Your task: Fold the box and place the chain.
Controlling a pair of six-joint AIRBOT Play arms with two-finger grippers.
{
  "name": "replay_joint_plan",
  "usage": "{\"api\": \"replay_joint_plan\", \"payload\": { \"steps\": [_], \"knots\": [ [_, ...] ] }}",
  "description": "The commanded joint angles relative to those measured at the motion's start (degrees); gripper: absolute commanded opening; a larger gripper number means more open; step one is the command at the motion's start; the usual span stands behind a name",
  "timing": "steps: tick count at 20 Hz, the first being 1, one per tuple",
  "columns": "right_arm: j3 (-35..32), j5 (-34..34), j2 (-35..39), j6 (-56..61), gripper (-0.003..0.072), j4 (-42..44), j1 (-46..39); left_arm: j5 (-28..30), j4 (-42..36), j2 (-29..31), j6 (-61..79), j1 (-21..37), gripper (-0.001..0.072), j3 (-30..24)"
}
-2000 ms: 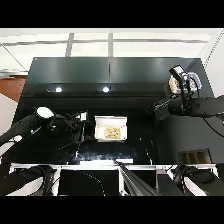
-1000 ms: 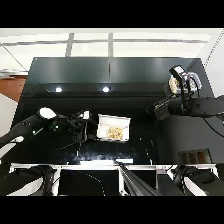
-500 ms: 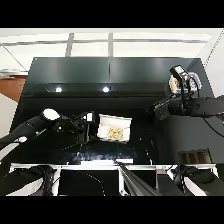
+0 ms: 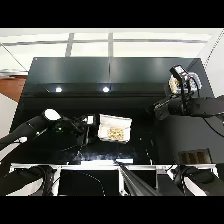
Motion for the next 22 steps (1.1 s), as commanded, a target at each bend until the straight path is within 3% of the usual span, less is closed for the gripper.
{"api": "replay_joint_plan", "payload": {
  "steps": [1,12,16,22],
  "knots": [
    [0.0,0.0,0.0,0.0,0.0702,0.0,0.0,-2.0,2.1,0.0,0.0,0.0,0.0693,0.0],
    [0.0,0.0,0.0,0.0,0.0701,0.0,0.0,-6.0,2.3,0.7,0.0,-2.7,0.0679,0.0],
    [0.0,0.0,0.0,0.0,0.0702,0.0,0.0,-5.2,2.4,0.7,-1.4,-4.1,0.0678,0.0],
    [0.0,0.0,0.0,0.0,0.0702,0.0,0.0,-1.8,4.1,0.7,-8.5,-0.3,0.0687,0.1]
  ]
}}
